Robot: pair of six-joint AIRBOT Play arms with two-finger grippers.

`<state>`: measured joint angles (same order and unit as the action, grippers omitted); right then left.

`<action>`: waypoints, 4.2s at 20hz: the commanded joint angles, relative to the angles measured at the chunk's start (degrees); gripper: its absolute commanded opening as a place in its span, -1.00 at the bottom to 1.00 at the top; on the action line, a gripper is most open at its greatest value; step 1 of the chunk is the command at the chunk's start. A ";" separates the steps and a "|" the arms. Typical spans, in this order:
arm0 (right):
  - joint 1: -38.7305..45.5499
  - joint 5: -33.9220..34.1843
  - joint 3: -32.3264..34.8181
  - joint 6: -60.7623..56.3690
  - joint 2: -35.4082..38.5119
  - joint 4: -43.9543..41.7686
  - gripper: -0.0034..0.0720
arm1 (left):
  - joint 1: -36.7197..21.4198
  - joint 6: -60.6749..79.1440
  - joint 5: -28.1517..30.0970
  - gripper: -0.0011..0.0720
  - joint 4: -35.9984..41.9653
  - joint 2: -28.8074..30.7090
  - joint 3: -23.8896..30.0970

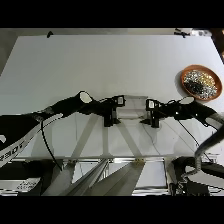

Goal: Fold the box and place the chain.

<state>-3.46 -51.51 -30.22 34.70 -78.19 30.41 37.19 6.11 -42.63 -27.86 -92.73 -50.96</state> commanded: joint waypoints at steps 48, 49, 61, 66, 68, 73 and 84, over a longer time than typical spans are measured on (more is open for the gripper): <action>-10.69 22.75 -0.15 -57.40 11.72 0.81 -0.89 | 0.04 0.00 -0.02 -0.23 -0.02 -0.04 0.02; -10.69 22.01 -0.63 -57.40 13.57 0.96 -0.89 | 0.04 0.00 -0.02 -0.23 -0.02 -0.04 0.02; -10.69 -9.31 -3.32 -59.47 34.25 49.24 -0.89 | 0.04 0.00 0.00 -0.23 -0.02 -0.04 0.02; -10.69 -4.46 0.57 -44.28 34.07 42.32 -0.28 | 0.04 0.00 -0.02 -0.23 -0.02 -0.04 0.02; -10.69 -1.38 2.95 -36.20 32.26 41.00 -0.28 | 0.04 0.00 -0.02 -0.23 -0.02 -0.04 0.02; -10.69 8.70 3.32 -32.09 22.21 34.99 0.29 | 0.04 0.00 -0.02 -0.23 -0.02 -0.04 0.02; -6.95 10.05 3.32 -23.82 18.23 21.00 -0.33 | 0.04 0.00 -0.02 -0.23 -0.02 -0.04 0.02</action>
<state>-10.81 -40.60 -26.92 6.33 -59.64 56.77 37.26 6.09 -42.65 -27.88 -92.82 -50.96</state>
